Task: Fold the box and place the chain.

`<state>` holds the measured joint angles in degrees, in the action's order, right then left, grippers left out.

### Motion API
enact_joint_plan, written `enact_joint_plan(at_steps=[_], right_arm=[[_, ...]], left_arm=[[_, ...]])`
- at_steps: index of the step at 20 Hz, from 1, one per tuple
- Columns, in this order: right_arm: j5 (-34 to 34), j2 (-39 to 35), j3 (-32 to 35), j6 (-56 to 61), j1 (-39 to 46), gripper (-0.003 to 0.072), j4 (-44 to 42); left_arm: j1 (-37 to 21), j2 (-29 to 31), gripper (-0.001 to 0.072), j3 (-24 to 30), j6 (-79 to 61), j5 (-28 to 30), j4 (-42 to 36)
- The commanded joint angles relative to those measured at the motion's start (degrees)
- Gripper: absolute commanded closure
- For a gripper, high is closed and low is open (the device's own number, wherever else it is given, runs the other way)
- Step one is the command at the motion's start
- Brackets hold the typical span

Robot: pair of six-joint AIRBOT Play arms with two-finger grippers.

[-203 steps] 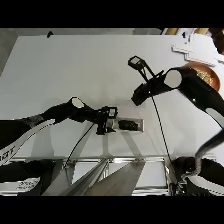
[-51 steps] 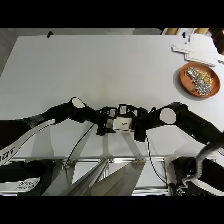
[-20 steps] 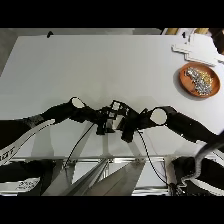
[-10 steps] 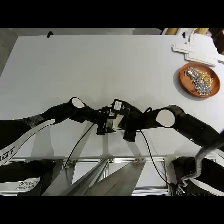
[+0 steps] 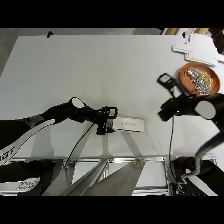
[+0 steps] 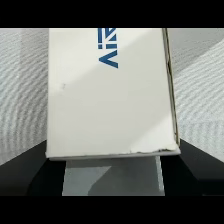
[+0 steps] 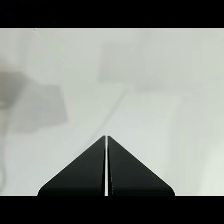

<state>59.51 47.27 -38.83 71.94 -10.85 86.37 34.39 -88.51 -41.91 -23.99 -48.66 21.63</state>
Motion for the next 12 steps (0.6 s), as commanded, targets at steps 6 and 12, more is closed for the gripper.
enact_joint_plan(at_steps=[6,12], right_arm=[[-4.00,-0.52,4.57,3.26,18.82,0.0674,-1.09],[-5.11,-0.50,5.75,3.26,18.82,0.0674,-3.87]], left_arm=[[0.00,0.00,0.0503,-0.02,0.00,-0.02,-1.68],[0.11,0.02,0.0497,-0.02,1.99,-1.42,-1.73]])
